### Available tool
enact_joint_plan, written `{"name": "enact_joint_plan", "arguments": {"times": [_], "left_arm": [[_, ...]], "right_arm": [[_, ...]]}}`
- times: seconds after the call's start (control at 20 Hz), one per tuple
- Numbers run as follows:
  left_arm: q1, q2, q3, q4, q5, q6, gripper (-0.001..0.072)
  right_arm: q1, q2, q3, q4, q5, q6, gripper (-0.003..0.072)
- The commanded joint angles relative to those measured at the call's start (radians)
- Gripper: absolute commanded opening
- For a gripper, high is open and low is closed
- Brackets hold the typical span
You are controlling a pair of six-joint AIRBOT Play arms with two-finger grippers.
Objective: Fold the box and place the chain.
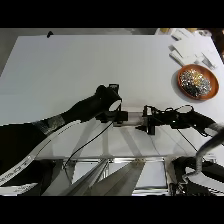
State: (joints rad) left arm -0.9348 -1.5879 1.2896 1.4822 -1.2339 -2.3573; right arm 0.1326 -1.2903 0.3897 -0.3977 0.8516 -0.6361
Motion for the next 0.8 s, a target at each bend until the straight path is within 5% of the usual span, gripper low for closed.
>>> {"name": "enact_joint_plan", "arguments": {"times": [0.0, 0.4, 0.55, 0.75], "left_arm": [[0.013, 0.046, 0.000, 0.020, -0.013, 0.101, 0.0454], [-0.005, 0.052, -0.079, -0.010, 0.015, 0.061, 0.0451], [-0.016, 0.050, -0.098, -0.006, 0.073, 0.022, 0.0343], [-0.033, 0.044, -0.108, -0.011, 0.159, -0.006, 0.0337]], "right_arm": [[0.000, 0.000, 0.001, 0.002, 0.001, 0.003, 0.0458], [0.000, 0.000, 0.001, 0.002, 0.002, 0.003, 0.0458], [0.000, 0.000, 0.001, 0.002, 0.002, 0.003, 0.0458], [0.000, 0.000, 0.001, 0.002, 0.001, 0.003, 0.0458]]}}
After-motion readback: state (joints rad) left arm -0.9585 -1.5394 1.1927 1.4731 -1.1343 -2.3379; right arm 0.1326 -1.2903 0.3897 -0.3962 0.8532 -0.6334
